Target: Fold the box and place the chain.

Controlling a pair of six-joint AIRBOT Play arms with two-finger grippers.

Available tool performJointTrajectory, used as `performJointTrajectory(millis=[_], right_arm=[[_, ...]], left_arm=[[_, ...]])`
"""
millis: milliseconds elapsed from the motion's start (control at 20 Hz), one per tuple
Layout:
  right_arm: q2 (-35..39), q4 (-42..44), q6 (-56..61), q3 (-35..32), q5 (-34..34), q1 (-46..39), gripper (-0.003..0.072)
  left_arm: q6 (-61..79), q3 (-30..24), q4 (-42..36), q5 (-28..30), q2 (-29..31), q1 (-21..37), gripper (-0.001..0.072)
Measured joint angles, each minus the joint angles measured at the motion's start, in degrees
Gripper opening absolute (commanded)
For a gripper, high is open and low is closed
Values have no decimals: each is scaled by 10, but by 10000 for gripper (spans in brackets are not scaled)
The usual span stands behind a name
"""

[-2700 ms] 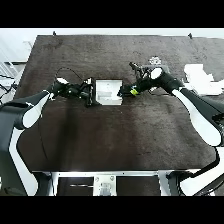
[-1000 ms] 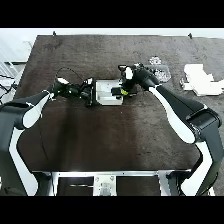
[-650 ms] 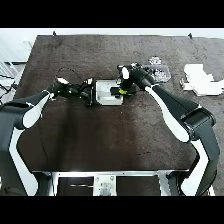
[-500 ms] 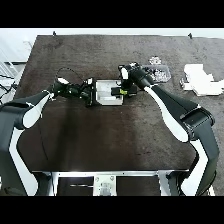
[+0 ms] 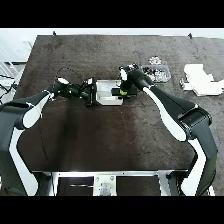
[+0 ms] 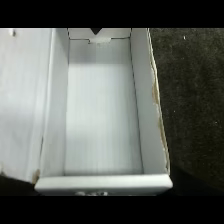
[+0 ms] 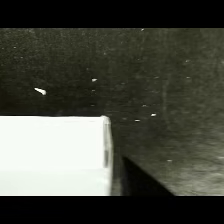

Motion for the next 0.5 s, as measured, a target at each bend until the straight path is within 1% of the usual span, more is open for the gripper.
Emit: performJointTrajectory(millis=[100, 250, 350, 500], right_arm=[[-1, 3, 3, 0, 0, 0, 10], [-2, 2, 4, 1, -1, 2, 11], [-2, -3, 4, 1, -1, 2, 196], [-3, -5, 3, 7, 0, 3, 193]], left_arm=[[0, 0, 0, 0, 0, 0, 471], [0, 0, 0, 0, 0, 0, 471], [0, 0, 0, 0, 0, 0, 471], [0, 0, 0, 0, 0, 1, 471]])
